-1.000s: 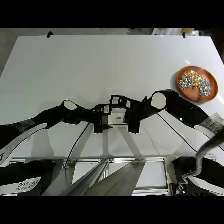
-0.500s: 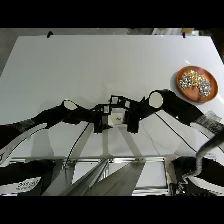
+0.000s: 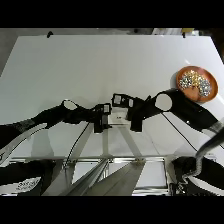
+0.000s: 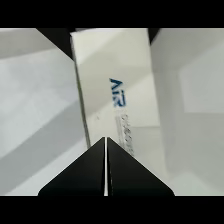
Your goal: Fold the box and place the chain.
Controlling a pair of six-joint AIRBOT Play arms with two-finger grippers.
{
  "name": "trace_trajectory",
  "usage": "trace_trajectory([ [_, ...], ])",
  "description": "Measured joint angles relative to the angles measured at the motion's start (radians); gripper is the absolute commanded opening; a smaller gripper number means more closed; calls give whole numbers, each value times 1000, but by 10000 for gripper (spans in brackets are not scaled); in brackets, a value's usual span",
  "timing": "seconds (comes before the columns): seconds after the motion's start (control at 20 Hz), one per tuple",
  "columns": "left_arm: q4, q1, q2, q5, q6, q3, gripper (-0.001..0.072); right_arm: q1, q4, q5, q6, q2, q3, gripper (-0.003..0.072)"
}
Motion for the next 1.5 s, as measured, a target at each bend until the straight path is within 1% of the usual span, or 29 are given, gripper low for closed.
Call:
trace_trajectory([
  [0.05,1,0,0,0,0,0,149,-11,-21,9,38,20,1,9],
  [0.15,2,0,0,0,1,0,149,-45,-68,68,129,50,0,8],
  [0.35,3,0,0,0,3,0,149,-155,-214,257,327,75,0,8],
  [0.45,3,0,0,0,3,0,149,-245,-298,335,419,80,0,8],
  [0.6,3,0,0,0,3,0,149,-405,-365,395,544,82,0,8],
  [0.8,3,0,0,0,3,0,149,-597,-399,444,686,84,0,9],
  [0.95,3,0,0,0,3,0,149,-678,-406,463,774,84,0,9],
  [1.15,3,0,0,-1,3,0,149,-715,-409,472,825,84,0,9],
  [1.5,5,0,4,-34,3,0,148,-728,-411,476,847,84,0,9],
])
